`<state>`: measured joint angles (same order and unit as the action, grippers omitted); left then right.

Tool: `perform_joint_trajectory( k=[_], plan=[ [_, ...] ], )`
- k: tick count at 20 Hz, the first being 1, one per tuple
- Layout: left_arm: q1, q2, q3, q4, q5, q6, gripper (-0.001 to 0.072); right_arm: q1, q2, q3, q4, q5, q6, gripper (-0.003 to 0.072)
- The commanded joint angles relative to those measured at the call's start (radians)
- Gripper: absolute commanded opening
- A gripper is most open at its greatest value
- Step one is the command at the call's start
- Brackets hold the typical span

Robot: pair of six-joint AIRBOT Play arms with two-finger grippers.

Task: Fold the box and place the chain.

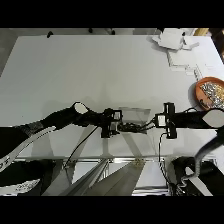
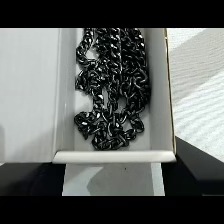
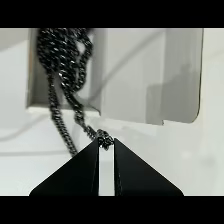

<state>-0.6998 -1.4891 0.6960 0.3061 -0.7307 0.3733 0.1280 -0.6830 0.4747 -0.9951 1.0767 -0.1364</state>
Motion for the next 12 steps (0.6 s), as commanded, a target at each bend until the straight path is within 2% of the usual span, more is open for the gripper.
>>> perform_joint_trajectory(
  k=[1, 4, 6, 8, 12],
  plan=[
    [0.000, 0.001, 0.000, 0.000, 0.000, 0.000, 0.0342, 0.000, 0.109, 0.000, 0.034, 0.111, 0.001, 0.0021],
    [0.000, 0.001, 0.000, 0.000, 0.000, 0.000, 0.0342, 0.001, 0.124, 0.000, 0.166, 0.111, -0.005, 0.0022],
    [0.000, 0.001, 0.000, 0.000, 0.000, 0.000, 0.0342, 0.030, 0.122, 0.000, 0.274, 0.065, -0.034, 0.0021],
    [0.000, 0.001, 0.000, 0.000, 0.000, 0.000, 0.0342, 0.101, 0.117, 0.000, 0.345, -0.026, -0.088, 0.0021],
    [0.000, 0.001, 0.000, 0.000, 0.000, 0.000, 0.0342, 0.253, 0.036, 0.000, 0.340, -0.203, -0.103, 0.0021]
  ],
)
